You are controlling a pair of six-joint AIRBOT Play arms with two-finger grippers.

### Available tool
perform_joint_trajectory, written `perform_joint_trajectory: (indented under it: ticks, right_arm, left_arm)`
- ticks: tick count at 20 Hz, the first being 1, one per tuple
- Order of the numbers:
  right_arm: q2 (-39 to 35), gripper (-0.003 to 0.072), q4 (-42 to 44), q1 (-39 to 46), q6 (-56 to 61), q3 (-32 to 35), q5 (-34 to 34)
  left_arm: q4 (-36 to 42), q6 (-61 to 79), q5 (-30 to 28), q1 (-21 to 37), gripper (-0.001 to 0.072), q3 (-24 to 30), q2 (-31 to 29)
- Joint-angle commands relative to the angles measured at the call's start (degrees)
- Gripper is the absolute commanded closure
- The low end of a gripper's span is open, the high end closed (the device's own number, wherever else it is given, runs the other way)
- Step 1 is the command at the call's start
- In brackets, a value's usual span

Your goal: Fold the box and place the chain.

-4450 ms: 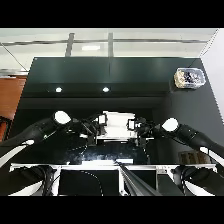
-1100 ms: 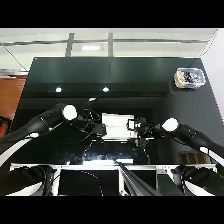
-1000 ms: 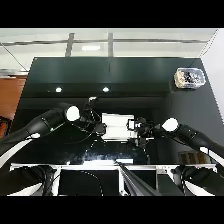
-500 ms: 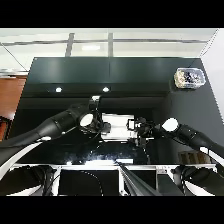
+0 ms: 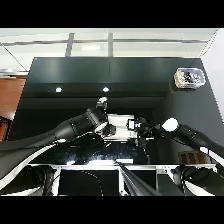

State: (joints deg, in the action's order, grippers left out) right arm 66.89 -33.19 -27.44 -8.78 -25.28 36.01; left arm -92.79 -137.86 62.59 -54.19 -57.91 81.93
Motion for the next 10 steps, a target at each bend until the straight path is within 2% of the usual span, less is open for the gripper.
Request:
perform_joint_trajectory:
  ticks: [1,7,8,9,10]
  right_arm:
    - [0.02,0.0288,0.00,-0.07,0.00,0.00,0.02]
    - [0.02,0.0289,0.00,-0.07,0.00,0.00,0.02]
    - [0.02,0.0289,0.00,-0.07,0.00,0.00,0.02]
    - [0.02,0.0288,0.00,-0.07,0.00,0.00,0.04]
    - [0.02,0.0288,0.00,-0.07,0.00,0.00,0.02]
  left_arm:
    - [0.61,-2.43,0.57,0.55,0.0228,-0.26,0.39]
    - [1.81,-6.21,0.26,1.20,0.0228,-0.26,0.44]
    - [1.90,-6.64,0.17,1.20,0.0287,-0.26,0.46]
    - [2.10,-6.64,-0.11,1.18,0.0442,-0.26,0.50]
    - [2.51,-6.64,-0.74,1.14,0.0512,-0.26,0.55]
